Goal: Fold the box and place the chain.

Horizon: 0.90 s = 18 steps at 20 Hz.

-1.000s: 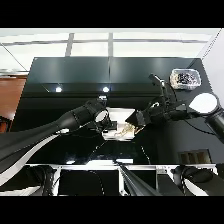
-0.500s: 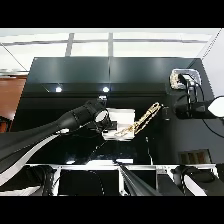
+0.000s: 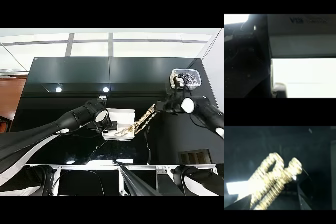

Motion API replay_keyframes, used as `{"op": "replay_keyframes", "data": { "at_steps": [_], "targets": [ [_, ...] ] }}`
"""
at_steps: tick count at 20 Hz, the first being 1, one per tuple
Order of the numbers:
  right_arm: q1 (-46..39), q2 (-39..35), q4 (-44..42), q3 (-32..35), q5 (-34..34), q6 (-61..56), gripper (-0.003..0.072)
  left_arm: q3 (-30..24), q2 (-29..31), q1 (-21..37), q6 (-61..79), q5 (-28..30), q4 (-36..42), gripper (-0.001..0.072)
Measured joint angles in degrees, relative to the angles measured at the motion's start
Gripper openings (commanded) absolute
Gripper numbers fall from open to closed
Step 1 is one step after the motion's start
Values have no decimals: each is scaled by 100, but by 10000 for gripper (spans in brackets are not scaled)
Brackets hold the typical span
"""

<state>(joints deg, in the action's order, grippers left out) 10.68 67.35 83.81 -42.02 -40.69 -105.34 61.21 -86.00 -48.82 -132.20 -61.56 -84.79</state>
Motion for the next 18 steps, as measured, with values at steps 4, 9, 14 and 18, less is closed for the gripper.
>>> {"op": "replay_keyframes", "data": {
  "at_steps": [4,9,14,18],
  "targets": [
    [424,667,994,-664,-295,-1176,715,0,0,0,0,-2,0,31],
    [636,1027,1705,-973,-684,-2164,715,0,0,0,-2,-4,0,31],
    [684,1169,1727,-1036,-896,-2715,715,0,0,0,0,-4,0,31],
    [688,1290,1447,-1045,-992,-2973,715,0,0,0,0,-4,0,30]
  ]
}}
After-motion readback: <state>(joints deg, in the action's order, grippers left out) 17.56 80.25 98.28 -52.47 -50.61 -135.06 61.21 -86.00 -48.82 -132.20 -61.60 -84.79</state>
